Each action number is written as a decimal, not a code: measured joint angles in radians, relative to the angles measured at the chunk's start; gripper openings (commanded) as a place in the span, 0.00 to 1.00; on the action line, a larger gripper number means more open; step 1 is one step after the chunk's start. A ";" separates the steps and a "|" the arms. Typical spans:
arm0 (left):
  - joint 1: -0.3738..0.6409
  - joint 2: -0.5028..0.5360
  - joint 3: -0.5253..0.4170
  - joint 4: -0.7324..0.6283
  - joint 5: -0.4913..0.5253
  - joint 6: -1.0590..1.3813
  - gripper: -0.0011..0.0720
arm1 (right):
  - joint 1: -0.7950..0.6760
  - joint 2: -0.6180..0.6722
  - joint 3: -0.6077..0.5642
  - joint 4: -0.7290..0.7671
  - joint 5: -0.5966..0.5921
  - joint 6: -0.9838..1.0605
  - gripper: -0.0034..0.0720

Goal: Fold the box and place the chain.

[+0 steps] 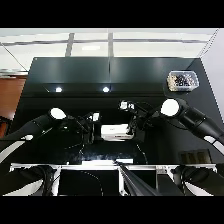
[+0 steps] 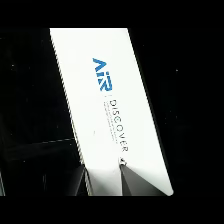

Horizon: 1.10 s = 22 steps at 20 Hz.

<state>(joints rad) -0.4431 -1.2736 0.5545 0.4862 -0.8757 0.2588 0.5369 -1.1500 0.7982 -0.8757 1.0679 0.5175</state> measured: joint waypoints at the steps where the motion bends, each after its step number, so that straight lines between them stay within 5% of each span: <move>1: 0.000 0.000 0.000 0.000 0.000 0.000 0.48 | 0.000 0.000 0.000 0.001 0.004 0.000 0.45; 22: 0.000 0.000 0.000 -0.001 0.001 -0.002 0.48 | -0.001 0.003 0.018 -0.019 0.027 0.007 0.44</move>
<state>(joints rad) -0.4431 -1.2736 0.5549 0.4854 -0.8749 0.2569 0.5358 -1.1469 0.8162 -0.8951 1.0954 0.5243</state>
